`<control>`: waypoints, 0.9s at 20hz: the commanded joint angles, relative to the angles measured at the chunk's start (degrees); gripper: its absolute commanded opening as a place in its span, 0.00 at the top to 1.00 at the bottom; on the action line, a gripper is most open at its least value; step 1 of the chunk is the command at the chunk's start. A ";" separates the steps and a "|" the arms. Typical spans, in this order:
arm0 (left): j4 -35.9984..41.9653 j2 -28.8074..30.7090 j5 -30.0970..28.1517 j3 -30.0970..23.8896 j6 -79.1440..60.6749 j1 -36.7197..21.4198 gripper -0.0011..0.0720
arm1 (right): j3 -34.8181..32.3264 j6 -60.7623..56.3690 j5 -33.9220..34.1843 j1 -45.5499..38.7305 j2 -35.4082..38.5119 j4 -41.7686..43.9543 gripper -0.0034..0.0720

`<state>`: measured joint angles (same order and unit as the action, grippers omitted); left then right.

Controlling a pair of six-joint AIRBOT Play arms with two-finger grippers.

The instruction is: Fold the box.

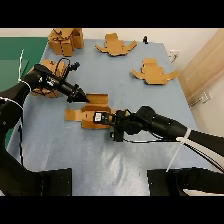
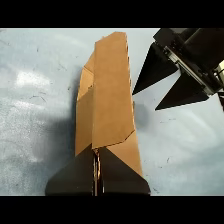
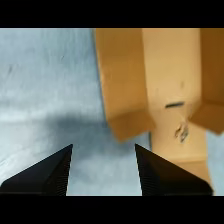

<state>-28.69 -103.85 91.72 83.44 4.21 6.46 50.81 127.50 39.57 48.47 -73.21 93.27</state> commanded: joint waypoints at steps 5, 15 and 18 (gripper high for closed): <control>-2.12 0.04 -1.33 0.00 -0.35 -0.13 0.97 | 0.07 -0.42 -11.89 1.29 -4.20 -3.30 0.16; -2.16 0.07 3.87 0.00 -0.11 -0.13 0.97 | 0.68 -7.67 -14.01 0.79 -4.15 -8.90 0.16; -2.40 0.07 4.33 0.00 -0.11 -0.15 0.97 | 2.10 -13.18 -13.00 0.76 -4.11 -14.67 0.15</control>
<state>-30.87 -103.83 94.76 83.44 4.05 6.33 51.94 119.87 25.98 49.28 -77.34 84.01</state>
